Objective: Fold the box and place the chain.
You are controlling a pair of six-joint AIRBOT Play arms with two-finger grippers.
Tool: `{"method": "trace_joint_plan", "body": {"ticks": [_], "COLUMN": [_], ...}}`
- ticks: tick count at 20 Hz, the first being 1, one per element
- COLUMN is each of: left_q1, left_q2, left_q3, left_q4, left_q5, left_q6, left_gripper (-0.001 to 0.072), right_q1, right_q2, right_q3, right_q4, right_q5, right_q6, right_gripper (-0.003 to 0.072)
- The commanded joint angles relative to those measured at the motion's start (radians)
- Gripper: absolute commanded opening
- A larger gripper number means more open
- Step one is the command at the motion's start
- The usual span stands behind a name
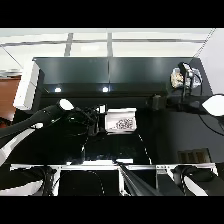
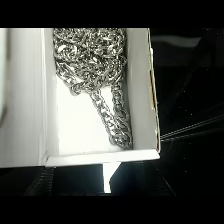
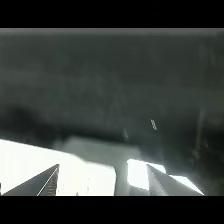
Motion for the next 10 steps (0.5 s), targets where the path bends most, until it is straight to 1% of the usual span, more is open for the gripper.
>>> {"method": "trace_joint_plan", "body": {"ticks": [1, 2, 3, 4, 6, 8, 10], "left_q1": [0.0, 0.0, 0.0, 0.0, 0.0, -0.002, -0.002], "left_q2": [0.0, 0.0, 0.0, 0.0, 0.0, 0.0, 0.0], "left_q3": [0.001, 0.001, 0.001, 0.001, 0.001, 0.001, 0.001], "left_q4": [0.002, 0.002, 0.003, 0.003, 0.003, 0.003, 0.003], "left_q5": [0.005, 0.005, 0.005, 0.006, 0.008, 0.008, 0.008], "left_q6": [0.0, 0.0, 0.0, 0.0, 0.0, 0.0, 0.0], "left_gripper": [0.0354, 0.0354, 0.0354, 0.0355, 0.0355, 0.0355, 0.0355], "right_q1": [0.014, 0.025, 0.037, 0.045, 0.048, 0.048, 0.048], "right_q2": [-0.159, -0.215, -0.267, -0.307, -0.353, -0.354, -0.352], "right_q3": [0.041, 0.048, 0.048, 0.048, 0.048, 0.048, 0.05], "right_q4": [0.226, 0.324, 0.4, 0.415, 0.359, 0.298, 0.299], "right_q5": [-0.13, -0.104, -0.044, 0.007, 0.031, 0.052, 0.136], "right_q6": [-0.24, -0.407, -0.626, -0.75, -0.813, -0.886, -1.086], "right_gripper": [0.061, 0.0609, 0.0609, 0.0609, 0.0609, 0.0609, 0.0609]}}
